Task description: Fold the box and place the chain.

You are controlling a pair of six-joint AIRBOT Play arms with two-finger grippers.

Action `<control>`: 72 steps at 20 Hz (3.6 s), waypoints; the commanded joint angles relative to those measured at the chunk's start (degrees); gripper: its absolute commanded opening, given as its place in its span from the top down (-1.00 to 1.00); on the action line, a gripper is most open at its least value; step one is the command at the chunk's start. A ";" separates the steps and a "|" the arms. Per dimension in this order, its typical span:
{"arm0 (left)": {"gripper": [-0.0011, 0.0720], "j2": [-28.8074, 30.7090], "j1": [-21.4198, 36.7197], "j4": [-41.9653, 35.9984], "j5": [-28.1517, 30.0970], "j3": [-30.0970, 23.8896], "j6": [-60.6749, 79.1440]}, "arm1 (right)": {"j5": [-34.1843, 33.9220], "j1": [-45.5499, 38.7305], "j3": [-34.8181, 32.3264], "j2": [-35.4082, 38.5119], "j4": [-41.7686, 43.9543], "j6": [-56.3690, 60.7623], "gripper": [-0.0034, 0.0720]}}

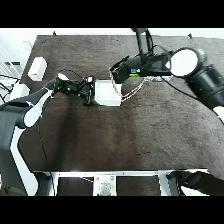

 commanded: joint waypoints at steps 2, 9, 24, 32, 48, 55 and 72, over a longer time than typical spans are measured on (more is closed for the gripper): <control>-0.47 0.00 0.02 0.00 0.02 0.00 0.04 | -6.12 0.04 -4.50 -6.73 5.99 0.02 0.87; -0.47 0.00 0.02 0.00 0.00 0.00 0.02 | -15.19 -0.59 -9.86 -19.52 8.22 -0.15 0.22; -0.47 0.00 0.02 0.00 0.04 0.00 0.04 | -14.47 -30.40 -13.68 -11.85 3.15 11.23 -0.43; -0.48 0.00 0.02 0.00 0.07 0.00 0.04 | -16.04 -28.81 -9.38 -25.53 9.55 6.47 -0.41; -0.47 0.00 0.02 0.00 0.07 0.00 0.04 | -18.80 -27.41 1.42 -35.12 10.36 1.77 0.86; -0.47 0.00 0.02 0.00 0.02 0.00 0.04 | -10.84 -27.39 1.49 -22.67 10.34 1.42 0.87; -0.47 0.00 0.02 0.00 0.02 0.00 0.04 | -7.72 -18.71 1.46 0.44 9.73 -1.66 0.87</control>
